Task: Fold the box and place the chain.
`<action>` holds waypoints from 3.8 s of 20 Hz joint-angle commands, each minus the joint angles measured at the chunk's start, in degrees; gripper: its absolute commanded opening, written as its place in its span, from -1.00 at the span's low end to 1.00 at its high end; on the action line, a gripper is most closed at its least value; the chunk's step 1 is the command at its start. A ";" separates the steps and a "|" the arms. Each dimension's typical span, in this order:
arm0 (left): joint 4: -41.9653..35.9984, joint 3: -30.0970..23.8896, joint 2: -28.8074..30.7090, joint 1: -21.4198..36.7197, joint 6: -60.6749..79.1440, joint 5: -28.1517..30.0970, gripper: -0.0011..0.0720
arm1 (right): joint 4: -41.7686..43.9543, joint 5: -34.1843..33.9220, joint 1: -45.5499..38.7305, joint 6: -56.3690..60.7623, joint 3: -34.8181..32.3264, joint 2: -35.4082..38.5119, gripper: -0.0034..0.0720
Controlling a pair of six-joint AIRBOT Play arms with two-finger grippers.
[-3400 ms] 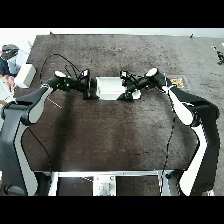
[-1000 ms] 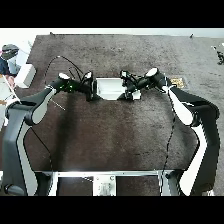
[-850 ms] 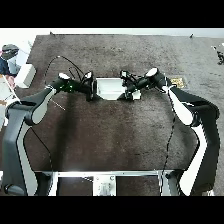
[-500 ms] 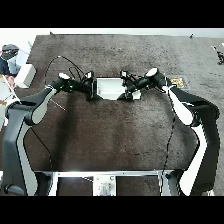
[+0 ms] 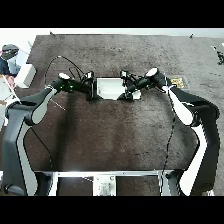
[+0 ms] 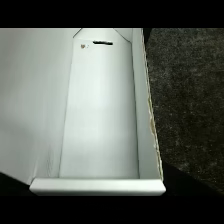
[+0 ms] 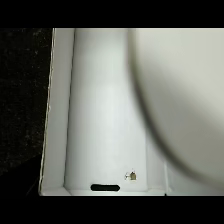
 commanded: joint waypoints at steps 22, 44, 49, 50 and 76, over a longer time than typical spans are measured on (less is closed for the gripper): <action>0.33 -0.02 -0.04 0.07 -1.44 0.20 0.37 | 2.56 7.54 -4.59 7.30 0.04 2.23 1.00; 0.42 0.00 -0.04 0.07 -1.44 0.20 0.37 | 10.67 -9.66 -1.73 8.17 -0.02 8.55 -0.89; 0.42 0.00 -0.04 0.07 -1.44 0.22 0.37 | 9.62 -16.26 -1.79 8.20 -0.02 7.32 -0.89; 0.42 0.00 -0.04 0.07 -1.44 0.22 0.37 | 9.62 -15.54 -1.79 8.20 -0.02 6.51 -0.89; 0.37 0.00 -0.04 0.07 -1.44 0.20 0.38 | -7.34 8.00 -5.01 8.59 -0.04 14.40 1.00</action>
